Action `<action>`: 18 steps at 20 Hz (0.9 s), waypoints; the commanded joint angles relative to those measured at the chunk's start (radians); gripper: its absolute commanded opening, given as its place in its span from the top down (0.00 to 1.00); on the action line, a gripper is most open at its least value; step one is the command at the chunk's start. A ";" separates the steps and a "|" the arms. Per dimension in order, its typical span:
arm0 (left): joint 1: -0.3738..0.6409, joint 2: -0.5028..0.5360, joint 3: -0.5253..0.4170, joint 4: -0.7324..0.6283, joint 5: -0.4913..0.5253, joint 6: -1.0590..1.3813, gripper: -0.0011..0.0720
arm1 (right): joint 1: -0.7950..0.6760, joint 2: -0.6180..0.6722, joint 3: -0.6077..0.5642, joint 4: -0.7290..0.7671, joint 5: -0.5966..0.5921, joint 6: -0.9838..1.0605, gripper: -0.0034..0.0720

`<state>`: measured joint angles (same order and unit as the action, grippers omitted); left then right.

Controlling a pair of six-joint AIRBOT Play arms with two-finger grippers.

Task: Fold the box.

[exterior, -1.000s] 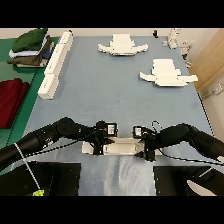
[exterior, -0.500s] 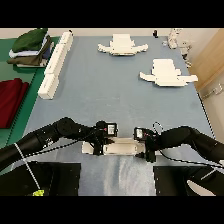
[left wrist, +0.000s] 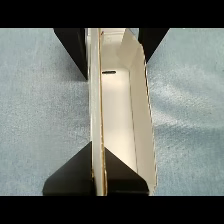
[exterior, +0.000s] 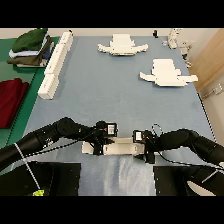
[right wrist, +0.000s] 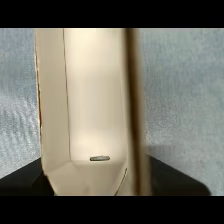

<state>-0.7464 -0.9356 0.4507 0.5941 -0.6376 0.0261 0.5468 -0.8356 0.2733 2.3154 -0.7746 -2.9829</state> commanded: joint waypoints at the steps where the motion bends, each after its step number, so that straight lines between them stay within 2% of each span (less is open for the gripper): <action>1: 0.000 0.000 0.000 0.000 0.000 0.000 0.97 | 0.002 0.001 -0.003 0.000 0.014 0.000 0.09; 2: 0.000 0.000 0.000 0.000 0.000 0.000 0.97 | 0.002 0.001 -0.003 0.000 0.014 0.000 0.09; 4: 0.000 0.000 0.000 0.000 0.000 0.000 0.97 | 0.005 0.001 -0.003 0.000 0.010 0.000 0.32; 18: 0.000 0.000 0.000 0.000 0.000 0.000 0.97 | 0.003 0.002 -0.002 -0.004 0.007 0.000 0.31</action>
<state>-0.7464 -0.9360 0.4507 0.5945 -0.6380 0.0261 0.5507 -0.8352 0.2707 2.3119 -0.7662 -2.9826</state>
